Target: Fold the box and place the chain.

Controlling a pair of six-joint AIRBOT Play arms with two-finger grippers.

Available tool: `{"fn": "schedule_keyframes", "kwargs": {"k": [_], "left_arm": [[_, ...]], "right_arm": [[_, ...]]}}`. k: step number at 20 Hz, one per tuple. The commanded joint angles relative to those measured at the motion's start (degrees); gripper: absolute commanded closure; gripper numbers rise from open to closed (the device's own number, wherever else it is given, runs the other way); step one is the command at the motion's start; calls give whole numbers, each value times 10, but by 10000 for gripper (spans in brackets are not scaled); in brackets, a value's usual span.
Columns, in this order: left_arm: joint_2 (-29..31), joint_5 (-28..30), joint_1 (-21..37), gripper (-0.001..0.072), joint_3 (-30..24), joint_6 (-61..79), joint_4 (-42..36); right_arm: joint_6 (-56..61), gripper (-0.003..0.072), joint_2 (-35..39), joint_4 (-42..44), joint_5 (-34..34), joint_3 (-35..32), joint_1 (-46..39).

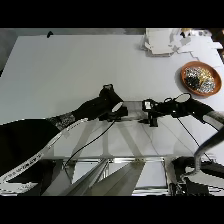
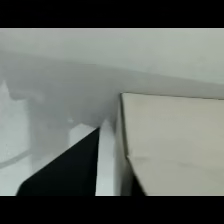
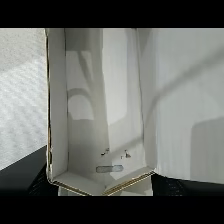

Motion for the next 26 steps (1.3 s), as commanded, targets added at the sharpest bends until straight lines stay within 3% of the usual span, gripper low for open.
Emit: {"fn": "schedule_keyframes", "kwargs": {"k": [1,8,18,19,21,26], "left_arm": [[9,-4,1,473,0,8,-6],[16,-21,19,473,11,154,-53],[-10,-7,20,460,12,156,-52],[-14,-7,17,470,12,156,-52],[-17,-7,15,711,12,157,-54],[-17,-7,14,707,12,157,-53]], "right_arm": [[0,275,0,0,0,0,0],[0,275,0,0,0,0,0],[0,275,0,0,0,0,0],[0,275,0,0,0,0,0],[0,275,0,0,0,0,0],[0,275,0,0,0,0,0]]}}
